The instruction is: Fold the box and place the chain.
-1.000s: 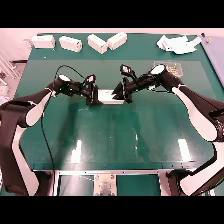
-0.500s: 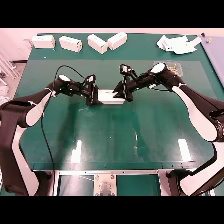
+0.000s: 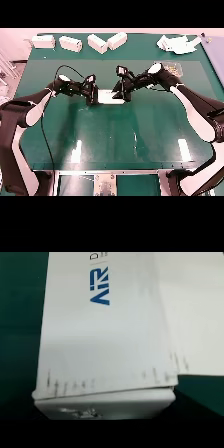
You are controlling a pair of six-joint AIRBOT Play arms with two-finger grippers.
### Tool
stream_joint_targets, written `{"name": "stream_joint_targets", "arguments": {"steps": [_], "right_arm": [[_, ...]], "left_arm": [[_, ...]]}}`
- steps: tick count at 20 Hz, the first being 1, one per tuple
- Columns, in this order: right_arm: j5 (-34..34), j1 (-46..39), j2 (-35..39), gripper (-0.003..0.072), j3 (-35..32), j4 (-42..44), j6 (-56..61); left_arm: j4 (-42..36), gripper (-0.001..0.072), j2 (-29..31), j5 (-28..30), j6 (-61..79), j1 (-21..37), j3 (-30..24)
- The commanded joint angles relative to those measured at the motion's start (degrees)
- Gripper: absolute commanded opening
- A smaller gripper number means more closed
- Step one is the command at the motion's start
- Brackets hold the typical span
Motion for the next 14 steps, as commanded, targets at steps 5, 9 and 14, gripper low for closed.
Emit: {"name": "stream_joint_targets", "arguments": {"steps": [5,9,14], "right_arm": [[1.03,0.57,-0.02,0.0389,0.66,-0.98,0.70],[2.12,0.92,-0.02,0.0390,0.55,-1.73,3.37],[-2.56,0.94,-0.04,0.0466,-0.11,-2.14,3.89]], "left_arm": [[0.02,0.0470,-0.02,0.02,0.00,0.02,0.04],[0.02,0.0470,-0.02,0.00,0.00,0.02,0.07],[0.02,0.0470,-0.02,0.00,0.00,0.02,0.04]]}}
